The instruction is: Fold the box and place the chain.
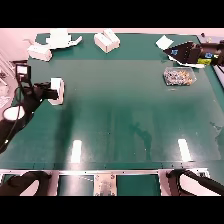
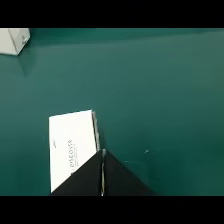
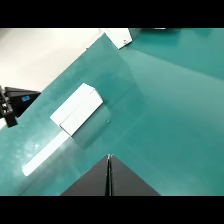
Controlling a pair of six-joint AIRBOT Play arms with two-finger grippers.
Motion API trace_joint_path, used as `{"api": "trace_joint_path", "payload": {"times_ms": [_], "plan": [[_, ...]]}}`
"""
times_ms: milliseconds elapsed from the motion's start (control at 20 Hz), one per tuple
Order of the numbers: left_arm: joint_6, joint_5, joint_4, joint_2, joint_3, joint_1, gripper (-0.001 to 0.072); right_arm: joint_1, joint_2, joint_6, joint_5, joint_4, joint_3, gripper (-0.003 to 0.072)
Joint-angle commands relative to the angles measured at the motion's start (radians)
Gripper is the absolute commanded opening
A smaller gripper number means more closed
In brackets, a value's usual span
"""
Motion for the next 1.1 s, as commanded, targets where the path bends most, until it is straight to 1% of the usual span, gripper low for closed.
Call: {"api": "trace_joint_path", "payload": {"times_ms": [0,50,150,300,450,550,600,700,750,1050], "plan": [[-0.011,-0.163,0.013,0.179,-0.044,0.0,0.0019,0.002,0.076,0.031,-0.039,-0.01,-0.038,0.0008],[-0.018,-0.183,0.013,0.219,-0.06,0.0,0.0018,0.002,0.114,0.029,-0.077,-0.015,-0.076,0.0007],[-0.016,-0.2,0.014,0.294,-0.095,0.0,0.0018,0.002,0.213,-0.012,-0.162,-0.037,-0.19,0.0007],[-0.018,-0.206,0.013,0.425,-0.191,0.0,0.0017,0.002,0.382,-0.143,-0.289,-0.037,-0.427,0.0007],[-0.026,-0.203,0.013,0.572,-0.301,0.0,0.0017,0.002,0.557,-0.259,-0.45,-0.035,-0.668,0.0007],[-0.026,-0.201,0.013,0.648,-0.359,0.0,0.0017,0.002,0.663,-0.309,-0.536,-0.012,-0.819,0.0007],[-0.026,-0.211,0.013,0.671,-0.379,0.0,0.0017,0.002,0.702,-0.334,-0.555,0.002,-0.875,0.0008],[-0.025,-0.238,0.013,0.679,-0.407,0.0,0.0018,0.002,0.759,-0.354,-0.575,0.002,-0.95,0.0009],[-0.025,-0.237,0.013,0.679,-0.417,0.0,0.0018,0.002,0.774,-0.357,-0.578,0.001,-0.969,0.0008],[-0.025,-0.226,0.013,0.679,-0.426,0.0,0.002,0.001,0.777,-0.357,-0.587,-0.007,-0.991,0.0009]]}}
